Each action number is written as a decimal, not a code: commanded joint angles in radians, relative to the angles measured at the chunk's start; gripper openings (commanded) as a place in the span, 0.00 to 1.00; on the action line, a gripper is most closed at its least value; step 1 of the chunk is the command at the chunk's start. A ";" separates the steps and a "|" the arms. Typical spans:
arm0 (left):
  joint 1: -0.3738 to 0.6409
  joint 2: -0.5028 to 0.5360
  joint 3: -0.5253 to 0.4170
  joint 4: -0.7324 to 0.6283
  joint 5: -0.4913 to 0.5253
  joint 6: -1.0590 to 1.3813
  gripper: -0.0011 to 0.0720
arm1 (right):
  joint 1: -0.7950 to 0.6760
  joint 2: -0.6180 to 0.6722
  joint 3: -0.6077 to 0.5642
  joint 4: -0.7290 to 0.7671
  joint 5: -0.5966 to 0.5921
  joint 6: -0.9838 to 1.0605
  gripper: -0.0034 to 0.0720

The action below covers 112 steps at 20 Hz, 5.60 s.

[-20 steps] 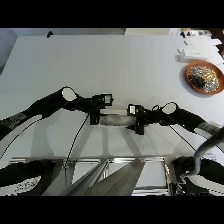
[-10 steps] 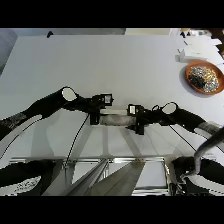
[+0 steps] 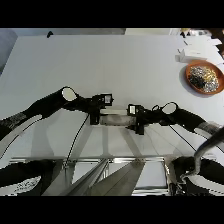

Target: Fold the box and place the chain.

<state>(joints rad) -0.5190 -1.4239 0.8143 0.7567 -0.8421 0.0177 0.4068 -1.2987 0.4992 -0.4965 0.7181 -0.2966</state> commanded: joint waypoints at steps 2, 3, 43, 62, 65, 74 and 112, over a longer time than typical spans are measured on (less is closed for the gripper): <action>0.000 0.000 0.000 0.000 0.000 0.000 0.03 | 0.000 0.000 -0.001 0.000 0.000 0.000 0.47; 0.000 0.000 0.000 0.000 0.000 0.000 0.03 | 0.000 0.000 -0.001 0.000 0.000 0.000 0.47; 0.000 0.000 0.000 0.000 0.000 0.000 0.03 | 0.000 0.354 0.000 0.074 -0.228 0.004 0.47; 0.000 0.000 0.000 0.000 0.000 0.000 0.03 | 0.000 0.385 -0.001 0.025 -0.170 0.037 0.47; 0.000 0.000 0.000 0.000 0.000 0.000 0.03 | 0.000 0.385 -0.001 0.026 -0.169 0.037 0.47; 0.000 0.000 0.000 0.000 0.000 0.000 0.03 | 0.000 0.385 -0.001 0.026 -0.169 0.037 0.47; 0.000 0.000 0.000 0.000 0.000 0.000 0.03 | -0.169 0.430 -0.001 -0.517 -0.095 0.326 0.99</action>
<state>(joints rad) -0.5186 -1.4246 0.8146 0.7563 -0.8421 0.0174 0.3244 -0.8906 0.4988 -0.9413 0.5671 -0.0216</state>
